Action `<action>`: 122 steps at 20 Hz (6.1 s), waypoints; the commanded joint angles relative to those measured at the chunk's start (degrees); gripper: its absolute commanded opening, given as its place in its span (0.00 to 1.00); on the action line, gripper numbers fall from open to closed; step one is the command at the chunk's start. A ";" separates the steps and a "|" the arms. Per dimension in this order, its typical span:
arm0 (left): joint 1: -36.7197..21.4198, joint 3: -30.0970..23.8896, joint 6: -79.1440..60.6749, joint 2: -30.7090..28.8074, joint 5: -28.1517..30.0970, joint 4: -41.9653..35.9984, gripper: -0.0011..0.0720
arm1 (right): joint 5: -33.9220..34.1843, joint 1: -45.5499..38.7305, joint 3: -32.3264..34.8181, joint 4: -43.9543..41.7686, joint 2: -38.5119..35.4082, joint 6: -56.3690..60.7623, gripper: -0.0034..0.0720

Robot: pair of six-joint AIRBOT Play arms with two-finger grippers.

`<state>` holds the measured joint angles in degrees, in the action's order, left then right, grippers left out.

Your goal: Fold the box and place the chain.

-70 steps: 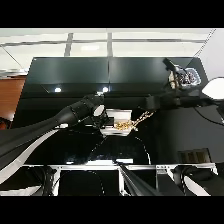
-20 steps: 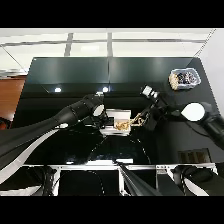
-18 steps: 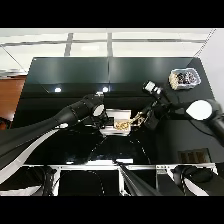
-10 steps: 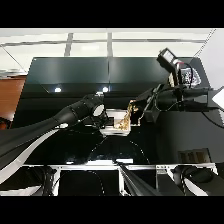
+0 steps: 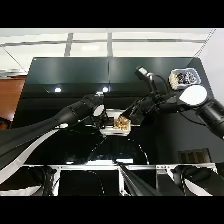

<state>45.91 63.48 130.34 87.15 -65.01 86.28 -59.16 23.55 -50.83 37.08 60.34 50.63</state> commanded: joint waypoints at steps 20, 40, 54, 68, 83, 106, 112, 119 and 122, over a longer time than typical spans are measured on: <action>-0.04 0.02 -0.02 0.02 0.00 0.02 0.06 | 13.35 -12.74 17.38 11.34 4.09 -47.60 0.98; -0.04 0.02 -0.02 0.02 0.04 0.04 0.06 | 14.12 -12.72 17.35 7.41 10.91 -47.91 0.98; -0.04 0.02 -0.02 0.02 0.04 0.04 0.06 | 23.41 -6.12 17.35 9.51 10.95 -49.37 0.97; -0.04 0.02 -0.02 0.02 0.02 0.02 0.06 | 18.34 -6.10 17.18 12.26 2.49 -35.08 0.07; -0.04 0.02 -0.02 0.02 -0.15 -0.02 0.06 | -8.48 -7.74 -5.64 4.33 -14.95 -3.93 0.07; -0.04 0.02 -0.02 0.02 -0.04 0.00 0.06 | -2.47 -5.49 5.22 -5.18 -6.58 -1.36 0.07; -0.04 0.02 -0.02 0.02 -0.02 0.00 0.06 | -1.14 -5.22 5.44 -4.98 -3.58 -1.33 0.30; -0.04 0.02 -0.04 0.02 0.44 0.00 0.06 | -6.73 -15.41 5.38 12.59 -4.79 1.86 0.46; -0.04 0.02 0.11 0.02 1.05 -0.39 0.06 | -6.05 -19.32 5.53 12.70 -4.79 1.44 0.46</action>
<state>45.91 63.48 130.37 87.15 -64.51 86.19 -64.16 7.99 -45.39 46.44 55.70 51.96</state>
